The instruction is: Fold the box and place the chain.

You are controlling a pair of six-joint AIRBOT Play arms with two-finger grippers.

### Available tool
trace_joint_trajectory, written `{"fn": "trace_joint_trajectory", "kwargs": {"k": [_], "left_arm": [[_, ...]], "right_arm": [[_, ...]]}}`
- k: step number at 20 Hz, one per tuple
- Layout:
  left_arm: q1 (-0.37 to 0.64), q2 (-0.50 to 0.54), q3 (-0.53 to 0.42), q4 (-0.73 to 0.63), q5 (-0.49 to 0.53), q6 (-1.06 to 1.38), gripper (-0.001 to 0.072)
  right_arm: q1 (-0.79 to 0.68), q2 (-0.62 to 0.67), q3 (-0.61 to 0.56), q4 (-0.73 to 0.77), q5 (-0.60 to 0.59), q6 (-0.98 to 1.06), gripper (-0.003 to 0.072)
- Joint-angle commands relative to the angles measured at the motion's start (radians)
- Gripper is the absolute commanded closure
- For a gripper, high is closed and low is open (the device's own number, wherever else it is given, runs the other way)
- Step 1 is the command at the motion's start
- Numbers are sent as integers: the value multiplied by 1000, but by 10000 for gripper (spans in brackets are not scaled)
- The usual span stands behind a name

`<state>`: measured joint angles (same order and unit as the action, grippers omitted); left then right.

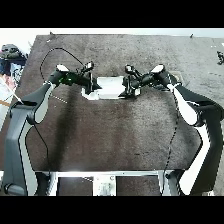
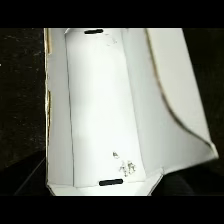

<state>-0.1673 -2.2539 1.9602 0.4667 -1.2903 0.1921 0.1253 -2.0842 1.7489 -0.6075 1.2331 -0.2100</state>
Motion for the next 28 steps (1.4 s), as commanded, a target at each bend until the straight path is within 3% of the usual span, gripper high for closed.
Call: {"fn": "trace_joint_trajectory", "kwargs": {"k": [1, 9, 10, 25, 27, 28], "left_arm": [[0, 0, 0, 0, 1, -1, 697], [0, 0, 0, 0, 0, -1, 698], [0, 0, 0, 0, 0, -1, 697], [0, 0, 0, 0, 1, -1, 697], [0, 0, 0, 0, 1, -1, 697], [0, 0, 0, 0, 1, -1, 697]], "right_arm": [[9, -9, 3, -17, 5, -2, 23], [10, -11, 3, -33, -14, -2, 26], [11, -13, 3, -32, -15, 1, 85], [15, -50, 3, -32, -40, -5, 87], [14, -50, 3, -32, -41, -7, 159], [14, -50, 3, -32, -41, -6, 160]]}}
